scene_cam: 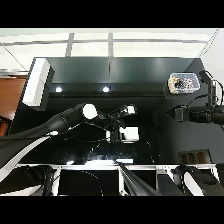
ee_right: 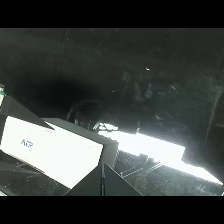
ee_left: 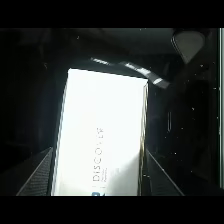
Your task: Fold the box and place the chain.
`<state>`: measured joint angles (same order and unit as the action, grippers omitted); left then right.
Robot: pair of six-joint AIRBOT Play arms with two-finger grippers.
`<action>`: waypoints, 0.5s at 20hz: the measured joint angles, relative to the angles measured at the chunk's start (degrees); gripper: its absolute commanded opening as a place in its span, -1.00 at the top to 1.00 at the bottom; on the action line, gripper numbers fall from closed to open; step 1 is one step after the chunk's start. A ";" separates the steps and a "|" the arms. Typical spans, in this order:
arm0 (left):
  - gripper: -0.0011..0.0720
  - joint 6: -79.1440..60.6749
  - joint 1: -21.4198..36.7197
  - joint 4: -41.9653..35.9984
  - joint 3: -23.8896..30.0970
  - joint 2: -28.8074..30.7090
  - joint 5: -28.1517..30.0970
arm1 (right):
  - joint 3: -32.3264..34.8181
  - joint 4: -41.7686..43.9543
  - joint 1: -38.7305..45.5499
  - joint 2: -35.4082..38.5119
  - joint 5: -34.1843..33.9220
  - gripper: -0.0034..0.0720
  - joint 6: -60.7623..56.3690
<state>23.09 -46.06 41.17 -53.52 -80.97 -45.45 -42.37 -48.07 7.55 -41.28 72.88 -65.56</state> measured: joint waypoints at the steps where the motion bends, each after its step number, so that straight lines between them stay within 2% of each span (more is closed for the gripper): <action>1: -0.99 0.00 -0.22 0.44 0.00 -0.04 -0.07 | 0.00 0.00 0.00 0.00 -0.02 0.89 0.00; 10: -0.99 -0.26 -1.49 2.16 0.00 -1.33 0.72 | 0.00 0.00 0.00 0.00 -0.42 0.89 0.02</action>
<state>22.83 -47.55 43.33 -53.52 -82.30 -44.73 -42.37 -48.07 7.55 -41.28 72.47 -65.54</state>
